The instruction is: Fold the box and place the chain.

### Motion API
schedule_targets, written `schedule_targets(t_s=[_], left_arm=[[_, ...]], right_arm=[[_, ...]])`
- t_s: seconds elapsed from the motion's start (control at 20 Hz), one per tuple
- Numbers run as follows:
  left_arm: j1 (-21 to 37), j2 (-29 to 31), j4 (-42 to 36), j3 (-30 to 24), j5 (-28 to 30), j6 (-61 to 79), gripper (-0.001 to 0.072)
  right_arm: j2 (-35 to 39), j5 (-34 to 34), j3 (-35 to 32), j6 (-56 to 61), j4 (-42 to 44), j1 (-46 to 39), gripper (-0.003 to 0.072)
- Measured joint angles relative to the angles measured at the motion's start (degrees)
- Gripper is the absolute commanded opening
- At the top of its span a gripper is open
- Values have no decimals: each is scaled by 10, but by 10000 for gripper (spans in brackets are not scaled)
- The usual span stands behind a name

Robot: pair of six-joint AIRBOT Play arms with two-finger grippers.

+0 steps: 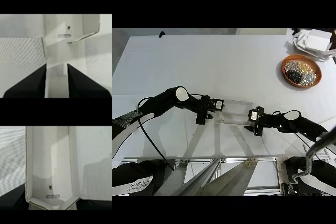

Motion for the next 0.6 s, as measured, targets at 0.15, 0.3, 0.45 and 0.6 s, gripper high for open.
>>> schedule_targets(t_s=[0.15,0.3,0.45,0.6], left_arm=[[-11,0,-15,0,3,30,289],[-23,0,-23,0,7,52,267],[-28,0,-26,0,3,61,266],[-35,0,-33,0,2,66,68]], right_arm=[[0,0,0,0,0,0,341],[0,0,0,0,0,0,341],[0,1,0,-1,-1,0,341],[0,2,0,-1,-1,0,341]])
